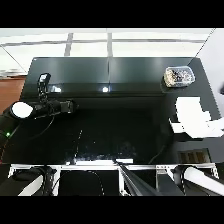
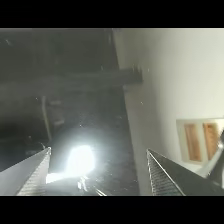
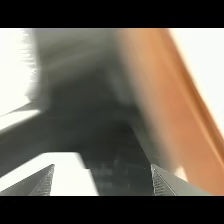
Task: Fold the box and place the chain.
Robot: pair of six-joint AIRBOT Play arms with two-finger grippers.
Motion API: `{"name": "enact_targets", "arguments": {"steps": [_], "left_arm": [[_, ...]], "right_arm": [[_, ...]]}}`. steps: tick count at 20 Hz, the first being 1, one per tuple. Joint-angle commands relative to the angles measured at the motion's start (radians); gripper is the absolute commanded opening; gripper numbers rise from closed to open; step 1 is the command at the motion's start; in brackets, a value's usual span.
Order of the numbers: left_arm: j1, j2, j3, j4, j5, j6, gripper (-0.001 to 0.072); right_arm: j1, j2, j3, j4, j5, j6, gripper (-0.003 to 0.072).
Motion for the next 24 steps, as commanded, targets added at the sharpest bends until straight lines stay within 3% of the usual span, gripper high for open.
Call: {"name": "enact_targets", "arguments": {"steps": [1,2,5,9,10,12,13,14,15,19,24], "left_arm": [[-0.002,-0.015,0.002,-0.036,-0.035,0.006,0.0705],[-0.006,-0.015,0.002,-0.045,-0.036,0.006,0.0705],[-0.010,-0.015,0.002,-0.050,-0.037,0.006,0.0705],[-0.010,-0.015,0.002,-0.054,-0.046,0.006,0.0705],[-0.009,-0.015,0.002,-0.054,-0.048,0.006,0.0705],[-0.010,-0.015,0.002,-0.054,-0.048,0.006,0.0705],[-0.010,-0.015,0.002,-0.054,-0.049,0.006,0.0705],[-0.009,-0.015,0.002,-0.054,-0.051,0.006,0.0705],[-0.009,-0.015,0.002,-0.054,-0.054,0.006,0.0705],[-0.009,-0.015,0.002,-0.054,-0.052,0.006,0.0703],[-0.010,-0.015,0.002,-0.082,-0.051,0.006,0.0703]], "right_arm": [[-0.257,-0.171,0.151,0.092,0.212,-0.150,0.0711],[-0.285,-0.218,0.182,0.150,0.286,-0.276,0.0711],[-0.288,-0.340,0.230,0.117,0.492,-0.458,0.0711],[-0.288,-0.374,0.230,0.158,0.528,-0.563,0.0710],[-0.288,-0.374,0.229,0.158,0.527,-0.576,0.0597],[-0.287,-0.373,0.229,0.198,0.534,-0.614,0.0276],[-0.286,-0.368,0.230,0.218,0.547,-0.618,0.0184],[-0.281,-0.358,0.229,0.230,0.558,-0.617,0.0169],[-0.273,-0.343,0.229,0.233,0.578,-0.621,0.0000],[-0.217,-0.202,0.154,0.341,0.576,-0.603,0.0014],[-0.058,0.067,-0.126,0.600,0.453,-0.520,0.0014]]}}
